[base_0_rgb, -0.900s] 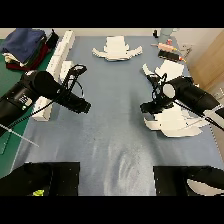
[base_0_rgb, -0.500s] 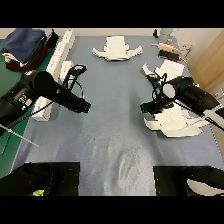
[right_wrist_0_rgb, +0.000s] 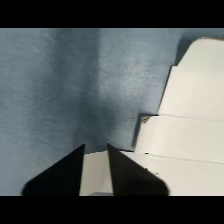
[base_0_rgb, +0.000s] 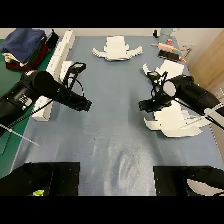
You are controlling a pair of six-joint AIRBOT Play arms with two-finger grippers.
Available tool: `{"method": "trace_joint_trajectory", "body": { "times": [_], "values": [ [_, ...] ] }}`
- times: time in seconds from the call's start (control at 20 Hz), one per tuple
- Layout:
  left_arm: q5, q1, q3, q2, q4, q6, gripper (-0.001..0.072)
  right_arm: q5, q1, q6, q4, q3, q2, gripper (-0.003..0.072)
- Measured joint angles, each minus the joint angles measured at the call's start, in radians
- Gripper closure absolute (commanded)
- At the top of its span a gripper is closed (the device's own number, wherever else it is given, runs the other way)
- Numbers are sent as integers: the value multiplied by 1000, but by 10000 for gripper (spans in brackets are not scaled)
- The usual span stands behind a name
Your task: Fold the box.
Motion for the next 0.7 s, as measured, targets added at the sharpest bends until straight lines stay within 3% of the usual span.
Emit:
{"method": "trace_joint_trajectory", "body": {
  "times": [0.15,0.3,0.55,0.7],
  "values": [
    [47,0,0,0,-7,-2,692,130,-123,23,-167,101,0,315],
    [68,0,0,-2,-35,-7,691,248,-353,-3,-240,164,-4,315],
    [79,0,0,-3,-103,-33,690,378,-789,-207,-98,196,-64,314],
    [80,0,1,-4,-130,-53,690,420,-967,-350,-2,202,-119,315]
  ]
}}
